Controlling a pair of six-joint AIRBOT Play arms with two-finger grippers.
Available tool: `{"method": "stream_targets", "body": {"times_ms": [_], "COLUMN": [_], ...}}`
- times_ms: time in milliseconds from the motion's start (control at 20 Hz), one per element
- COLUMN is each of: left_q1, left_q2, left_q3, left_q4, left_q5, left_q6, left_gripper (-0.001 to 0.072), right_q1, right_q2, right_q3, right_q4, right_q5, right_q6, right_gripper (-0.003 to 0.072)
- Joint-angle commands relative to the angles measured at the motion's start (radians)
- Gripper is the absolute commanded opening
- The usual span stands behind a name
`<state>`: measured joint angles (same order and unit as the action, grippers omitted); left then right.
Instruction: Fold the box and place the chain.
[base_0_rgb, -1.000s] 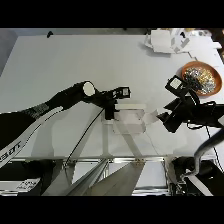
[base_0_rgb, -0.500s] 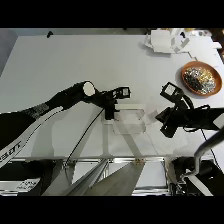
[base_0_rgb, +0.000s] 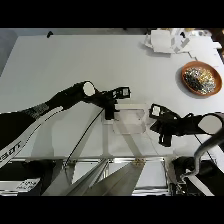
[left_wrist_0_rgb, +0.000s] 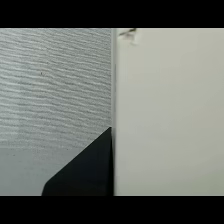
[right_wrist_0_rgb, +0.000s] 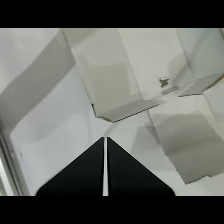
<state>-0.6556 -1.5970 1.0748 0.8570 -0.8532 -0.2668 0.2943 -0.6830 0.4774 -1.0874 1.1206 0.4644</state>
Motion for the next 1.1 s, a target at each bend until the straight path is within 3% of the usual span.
{"method": "stream_targets", "body": {"times_ms": [0,100,150,400,550,800,1050], "left_q1": [-0.001,-0.001,-0.001,-0.001,-0.001,-0.001,-0.001], "left_q2": [0.0,0.0,0.0,0.0,0.0,0.0,0.0], "left_q3": [0.0,0.0,0.0,0.0,0.0,0.0,0.0], "left_q4": [0.0,0.0,0.0,-0.004,-0.003,-0.004,-0.004], "left_q5": [0.0,0.0,0.0,0.0,0.0,0.0,0.0], "left_q6": [0.0,0.0,0.0,0.0,0.0,0.0,0.0], "left_gripper": [0.0012,0.0012,0.0012,0.0012,0.0012,0.0012,0.0012], "right_q1": [0.053,0.111,0.134,0.204,0.218,0.217,0.203], "right_q2": [-0.023,-0.021,-0.021,-0.022,-0.031,-0.032,-0.048], "right_q3": [-0.026,-0.057,-0.08,-0.194,-0.252,-0.256,-0.224], "right_q4": [-0.033,-0.068,-0.083,-0.101,-0.081,0.002,0.053], "right_q5": [-0.107,-0.248,-0.317,-0.496,-0.524,-0.62,-0.612], "right_q6": [-0.106,-0.106,-0.107,-0.173,-0.211,-0.217,-0.346], "right_gripper": [0.031,0.0654,0.0703,0.0703,0.0703,0.0702,0.0702]}}
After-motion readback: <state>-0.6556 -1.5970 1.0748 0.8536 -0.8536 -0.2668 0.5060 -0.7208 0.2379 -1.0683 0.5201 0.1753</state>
